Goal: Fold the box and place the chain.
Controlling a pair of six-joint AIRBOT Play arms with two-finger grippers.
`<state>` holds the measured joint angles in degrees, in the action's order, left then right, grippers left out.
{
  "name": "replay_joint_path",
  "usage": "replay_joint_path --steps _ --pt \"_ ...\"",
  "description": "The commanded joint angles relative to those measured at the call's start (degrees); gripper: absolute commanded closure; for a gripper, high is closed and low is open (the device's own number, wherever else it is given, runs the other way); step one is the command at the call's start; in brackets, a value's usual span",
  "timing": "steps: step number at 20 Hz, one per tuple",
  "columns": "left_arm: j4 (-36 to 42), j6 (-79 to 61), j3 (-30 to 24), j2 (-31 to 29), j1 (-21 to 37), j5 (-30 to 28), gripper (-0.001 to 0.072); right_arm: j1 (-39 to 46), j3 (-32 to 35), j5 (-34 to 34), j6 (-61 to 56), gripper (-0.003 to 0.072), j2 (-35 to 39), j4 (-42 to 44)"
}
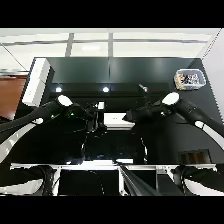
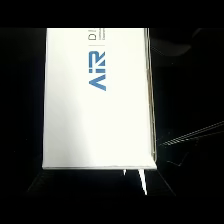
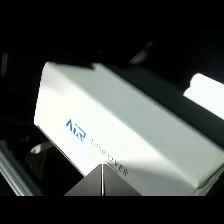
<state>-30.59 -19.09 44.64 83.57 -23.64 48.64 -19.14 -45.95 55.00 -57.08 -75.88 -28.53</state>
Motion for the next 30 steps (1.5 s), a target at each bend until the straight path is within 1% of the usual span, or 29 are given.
replay_joint_path --steps 1,3,5,6,7,8,9,10,13,16,23,24,25,28,30 --pt "0.0 0.0 0.0 0.0 0.0 0.0 0.0341 3.0 -5.0 6.1 2.5 0.0667 4.6 -4.0" --pt "0.0 0.0 0.0 0.0 0.0 0.0 0.0341 5.3 -7.8 3.4 -2.1 0.0668 8.9 -17.7" --pt "0.0 0.0 0.0 0.0 0.0 0.0 0.0341 5.9 -8.3 -0.8 -11.1 0.0667 13.1 -38.4" --pt "0.0 0.0 0.0 0.0 0.0 0.0 0.0341 5.9 -8.3 -1.1 -16.8 0.0667 14.4 -48.7" --pt "0.0 0.0 0.0 0.0 0.0 0.0 0.034 5.9 -8.3 -0.5 -21.1 0.0667 14.9 -55.7" --pt "0.0 0.0 0.0 0.0 0.0 0.0 0.034 5.9 -8.1 0.3 -23.8 0.0667 14.9 -60.0" --pt "0.0 0.0 0.0 0.0 0.0 0.0 0.0341 5.9 -7.5 0.2 -24.5 0.0667 14.9 -61.1" --pt "0.0 0.0 0.0 0.0 0.0 0.0 0.0341 5.9 -6.7 -0.2 -24.7 0.0667 14.9 -60.4" --pt "0.0 0.0 0.0 0.0 0.0 0.0 0.0341 5.9 -3.5 -1.7 -25.0 0.0667 14.9 -54.8" --pt "0.8 0.0 0.0 0.0 0.0 -0.7 0.0341 5.8 -1.4 -0.8 -26.3 0.0667 14.9 -52.0" --pt "1.1 0.0 0.1 0.0 0.0 0.0 0.0339 5.8 -1.1 -0.9 -29.5 0.0667 14.9 -51.8" --pt "1.1 0.0 0.1 0.0 0.0 0.0 0.0268 5.8 -1.1 -0.9 -29.6 0.0667 14.9 -51.6" --pt "1.1 0.0 0.1 0.0 0.0 0.0 -0.0011 5.8 -1.1 -0.9 -29.6 0.0666 14.9 -51.1" --pt "-0.5 2.2 0.2 -1.7 0.3 1.8 -0.001 5.8 -1.1 -0.9 -29.5 0.0667 14.9 -49.2" --pt "-4.9 8.0 0.2 -5.1 1.1 3.1 -0.0009 5.8 -1.1 -0.9 -29.5 0.0667 14.9 -49.4"
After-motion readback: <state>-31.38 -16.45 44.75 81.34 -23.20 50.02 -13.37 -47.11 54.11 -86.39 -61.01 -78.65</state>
